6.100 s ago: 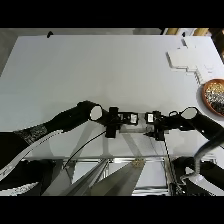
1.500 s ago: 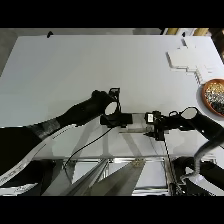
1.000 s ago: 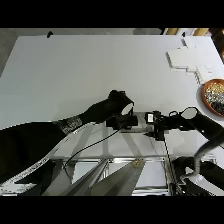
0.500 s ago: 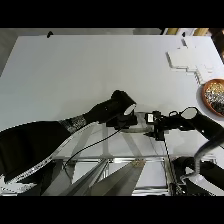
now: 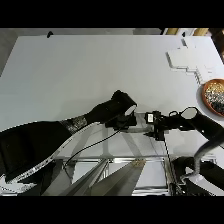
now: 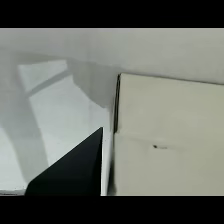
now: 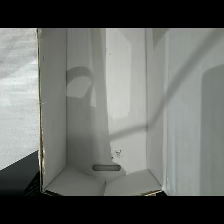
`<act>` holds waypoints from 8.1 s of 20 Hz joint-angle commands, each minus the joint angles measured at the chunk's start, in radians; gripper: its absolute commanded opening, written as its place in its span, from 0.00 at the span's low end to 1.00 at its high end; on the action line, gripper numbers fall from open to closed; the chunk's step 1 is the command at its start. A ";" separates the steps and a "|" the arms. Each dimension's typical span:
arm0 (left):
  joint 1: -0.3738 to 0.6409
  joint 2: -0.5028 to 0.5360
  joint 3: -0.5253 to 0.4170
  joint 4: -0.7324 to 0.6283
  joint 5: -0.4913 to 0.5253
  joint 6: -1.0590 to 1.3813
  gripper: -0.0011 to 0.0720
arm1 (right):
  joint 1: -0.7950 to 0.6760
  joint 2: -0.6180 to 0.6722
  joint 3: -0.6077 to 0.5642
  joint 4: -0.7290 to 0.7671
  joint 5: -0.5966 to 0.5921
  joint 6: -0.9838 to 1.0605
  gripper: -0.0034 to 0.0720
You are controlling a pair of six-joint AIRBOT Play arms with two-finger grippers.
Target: Fold the box and place the chain.
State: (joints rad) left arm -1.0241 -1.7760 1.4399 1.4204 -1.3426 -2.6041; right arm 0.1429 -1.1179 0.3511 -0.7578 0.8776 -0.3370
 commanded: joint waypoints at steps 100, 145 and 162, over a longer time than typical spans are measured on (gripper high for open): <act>0.259 0.338 -0.803 -1.177 0.690 2.963 0.97 | 0.000 0.000 0.001 -0.001 0.000 -0.002 0.81; 0.284 0.233 -0.716 -1.216 0.571 3.045 0.28 | 0.000 0.000 0.001 -0.001 0.000 -0.002 0.80; 0.262 0.235 -0.715 -1.070 0.666 2.878 0.43 | 0.000 0.000 0.001 0.000 0.000 -0.002 0.80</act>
State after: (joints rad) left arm -0.7601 -1.5402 0.7258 0.3386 -0.6941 0.2829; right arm 0.1429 -1.1179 0.3511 -0.7593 0.8768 -0.3401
